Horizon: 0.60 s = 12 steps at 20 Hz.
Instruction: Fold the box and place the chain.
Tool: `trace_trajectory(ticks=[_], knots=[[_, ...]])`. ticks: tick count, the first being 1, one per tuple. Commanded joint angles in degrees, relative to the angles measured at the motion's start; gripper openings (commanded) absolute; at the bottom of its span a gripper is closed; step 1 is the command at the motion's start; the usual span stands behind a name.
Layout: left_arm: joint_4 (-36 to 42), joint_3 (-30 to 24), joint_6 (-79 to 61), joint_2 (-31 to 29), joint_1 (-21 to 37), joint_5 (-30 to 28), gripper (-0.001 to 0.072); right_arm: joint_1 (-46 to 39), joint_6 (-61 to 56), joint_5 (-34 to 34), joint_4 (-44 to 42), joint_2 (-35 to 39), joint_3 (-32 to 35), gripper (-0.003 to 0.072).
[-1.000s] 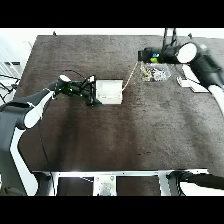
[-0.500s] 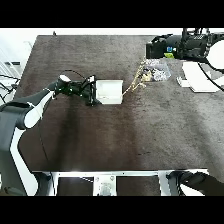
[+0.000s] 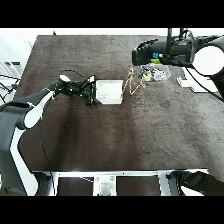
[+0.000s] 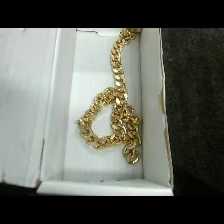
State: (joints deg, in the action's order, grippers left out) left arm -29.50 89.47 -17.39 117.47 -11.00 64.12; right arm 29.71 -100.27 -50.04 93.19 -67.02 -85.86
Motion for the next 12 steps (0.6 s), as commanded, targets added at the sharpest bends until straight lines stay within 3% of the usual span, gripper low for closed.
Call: trace_trajectory(ticks=[1,12], knots=[[0.0,0.0,0.0,0.0,0.0,0.0,0.0353,0.9,-0.3,3.4,-1.7,-2.3,0.0,0.0008],[0.0,0.0,0.0,0.0,0.0,0.0,0.0353,1.0,0.0,10.0,-10.6,-19.1,3.0,0.0008]])
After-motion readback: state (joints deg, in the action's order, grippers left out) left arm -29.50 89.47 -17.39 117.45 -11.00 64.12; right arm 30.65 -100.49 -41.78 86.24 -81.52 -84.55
